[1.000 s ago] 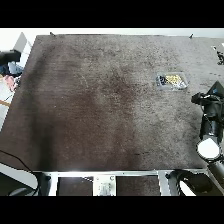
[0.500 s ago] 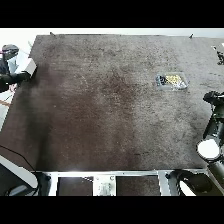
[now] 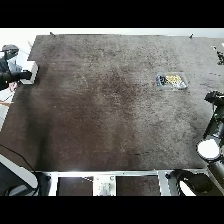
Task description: Fold the box and place the chain.
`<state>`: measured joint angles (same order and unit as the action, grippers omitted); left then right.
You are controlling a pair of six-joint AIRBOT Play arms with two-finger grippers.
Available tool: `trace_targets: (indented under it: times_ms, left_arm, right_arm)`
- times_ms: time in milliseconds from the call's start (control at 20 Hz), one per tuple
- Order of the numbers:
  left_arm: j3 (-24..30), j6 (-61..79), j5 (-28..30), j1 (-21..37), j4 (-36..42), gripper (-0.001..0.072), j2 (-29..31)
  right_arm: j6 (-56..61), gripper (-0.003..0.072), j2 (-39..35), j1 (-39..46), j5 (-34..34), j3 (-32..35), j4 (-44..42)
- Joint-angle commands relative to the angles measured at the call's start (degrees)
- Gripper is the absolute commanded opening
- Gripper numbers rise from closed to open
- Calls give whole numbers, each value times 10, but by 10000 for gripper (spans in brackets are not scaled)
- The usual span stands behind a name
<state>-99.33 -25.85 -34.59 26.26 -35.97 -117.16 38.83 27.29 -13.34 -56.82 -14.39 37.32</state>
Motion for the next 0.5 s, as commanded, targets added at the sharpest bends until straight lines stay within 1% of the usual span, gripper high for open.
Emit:
trace_targets:
  times_ms: [0, 150, 250, 300, 350, 400, 450]
  left_arm:
    - [-54, -12, -40, 0, 0, 712, 12]
    - [-86, -13, -54, 0, 3, 711, 58]
    - [-95, -14, -75, 0, 11, 709, 104]
    - [-96, -18, -84, 0, 17, 564, 131]
    - [-96, -17, -99, 0, 17, 260, 156]
    - [-96, -13, -119, 0, 17, 13, 181]
    - [-95, -12, -136, 0, 18, 9, 205]
  right_arm:
    - [0, 9, 0, 0, -1, 0, 0]
    - [0, 9, 0, 0, -1, 0, 0]
    - [0, 9, 0, 0, -1, 0, 0]
    - [0, 9, 0, 0, -1, 0, 0]
    - [0, 9, 0, 0, -1, 0, 0]
    - [0, 9, 0, 0, -1, 0, 0]
    - [0, 9, 0, 0, -1, 0, 0]
